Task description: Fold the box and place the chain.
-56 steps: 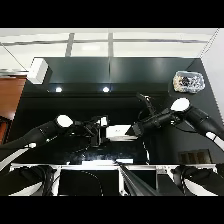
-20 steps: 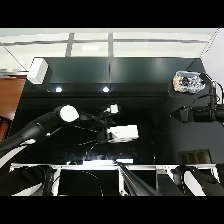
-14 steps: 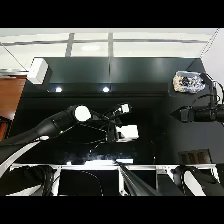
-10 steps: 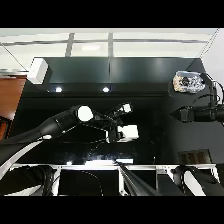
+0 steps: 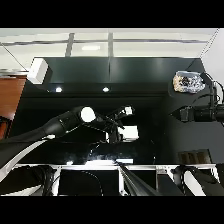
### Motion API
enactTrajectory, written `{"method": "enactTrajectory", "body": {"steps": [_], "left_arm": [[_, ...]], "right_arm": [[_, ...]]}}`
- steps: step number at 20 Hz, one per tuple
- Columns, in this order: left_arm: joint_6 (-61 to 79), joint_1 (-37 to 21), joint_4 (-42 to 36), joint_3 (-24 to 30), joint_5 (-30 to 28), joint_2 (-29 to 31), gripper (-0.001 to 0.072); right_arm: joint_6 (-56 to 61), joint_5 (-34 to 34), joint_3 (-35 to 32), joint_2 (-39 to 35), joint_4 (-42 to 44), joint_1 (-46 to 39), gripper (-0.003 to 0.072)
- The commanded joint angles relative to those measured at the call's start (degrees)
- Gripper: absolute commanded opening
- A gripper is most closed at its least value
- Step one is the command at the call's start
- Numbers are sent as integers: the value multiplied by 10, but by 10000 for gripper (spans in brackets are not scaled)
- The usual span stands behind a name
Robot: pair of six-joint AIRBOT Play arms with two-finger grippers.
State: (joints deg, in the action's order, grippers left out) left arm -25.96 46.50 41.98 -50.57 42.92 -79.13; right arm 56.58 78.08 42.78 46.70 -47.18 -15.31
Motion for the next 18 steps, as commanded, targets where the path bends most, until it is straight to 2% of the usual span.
{"method": "enactTrajectory", "body": {"steps": [1,5,8,9,10,11,12,13,14,16,18], "left_arm": [[0,14,11,0,1,-14,706],[-1,46,86,0,-52,-31,706],[0,63,101,0,-72,-41,701],[0,63,101,-1,-63,-39,599],[-1,57,101,-1,-43,-33,426],[-6,46,101,-1,-23,-23,405],[-35,29,111,0,-9,-9,394],[-88,1,142,0,1,10,341],[-141,-32,181,0,12,28,330],[-255,-125,273,0,44,66,330],[-334,-242,347,0,85,100,330]], "right_arm": [[0,-5,-9,0,0,0,9],[0,-18,-24,0,1,0,9],[0,-25,-24,0,1,0,9],[0,-26,-24,0,1,0,9],[0,-26,-24,0,1,0,9],[0,-26,-24,0,1,0,9],[1,-26,-24,0,1,0,9],[1,-26,-24,0,1,0,9],[2,-27,-24,0,1,0,9],[2,-28,-24,0,1,0,9],[3,-28,-24,0,2,0,9]]}}
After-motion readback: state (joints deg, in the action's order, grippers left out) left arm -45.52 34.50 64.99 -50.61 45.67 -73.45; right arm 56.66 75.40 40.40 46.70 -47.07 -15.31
